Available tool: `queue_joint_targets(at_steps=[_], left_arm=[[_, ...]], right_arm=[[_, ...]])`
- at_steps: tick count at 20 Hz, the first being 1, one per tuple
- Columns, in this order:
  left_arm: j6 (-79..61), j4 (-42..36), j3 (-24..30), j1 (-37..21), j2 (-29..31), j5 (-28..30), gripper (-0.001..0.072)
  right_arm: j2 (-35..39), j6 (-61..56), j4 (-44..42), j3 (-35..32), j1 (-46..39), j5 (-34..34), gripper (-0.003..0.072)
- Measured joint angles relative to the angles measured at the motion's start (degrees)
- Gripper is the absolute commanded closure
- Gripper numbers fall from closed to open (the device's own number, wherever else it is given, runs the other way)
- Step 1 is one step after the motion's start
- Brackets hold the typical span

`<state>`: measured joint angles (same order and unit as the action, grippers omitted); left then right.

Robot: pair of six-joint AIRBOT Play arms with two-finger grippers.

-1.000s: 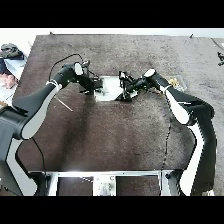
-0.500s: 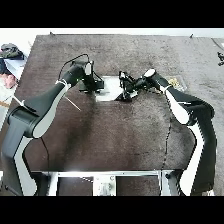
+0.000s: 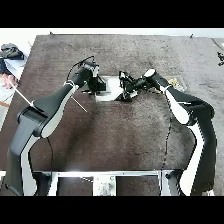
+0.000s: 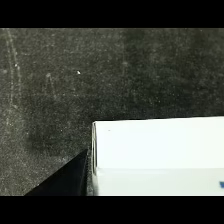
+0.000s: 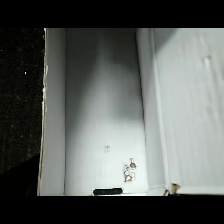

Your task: Fold the box and place the chain.

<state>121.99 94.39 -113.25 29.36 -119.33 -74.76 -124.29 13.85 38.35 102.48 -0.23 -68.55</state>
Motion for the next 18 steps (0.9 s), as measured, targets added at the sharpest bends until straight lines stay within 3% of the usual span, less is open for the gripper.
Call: queue_joint_targets(at_steps=[3, 4, 11, 12, 13, 14, 18], left_arm=[[0.9, 0.9, -0.2, 0.1, -0.3, -0.5, 0.0599], [1.1, 1.0, -0.2, 0.1, -0.4, -0.6, 0.0698], [1.5, 1.4, -0.3, 0.1, -0.5, -0.7, 0.0696], [1.5, 1.4, -0.3, 0.1, -0.5, -0.7, 0.0684], [1.5, 1.5, -0.3, 0.1, -0.5, -0.7, 0.0553], [1.3, 1.9, -0.3, 0.1, -0.5, -1.2, 0.0523], [-0.9, 0.8, -1.8, 0.0, -0.2, -1.7, 0.0522]], right_arm=[[0.0, 0.0, 0.0, 0.0, 0.0, 0.0, 0.0521], [0.0, 0.0, 0.0, 0.0, 0.0, 0.0, 0.0521], [0.0, 0.0, 0.0, 0.0, 0.0, 0.1, 0.0521], [0.0, 0.0, 0.0, 0.0, 0.0, 0.1, 0.0521], [0.0, 0.0, 0.0, 0.0, 0.0, 0.0, 0.0521], [0.0, 0.1, 0.0, 0.0, 0.0, 0.0, 0.0521], [0.0, 0.1, 0.0, 0.0, 0.0, 0.0, 0.0521]])
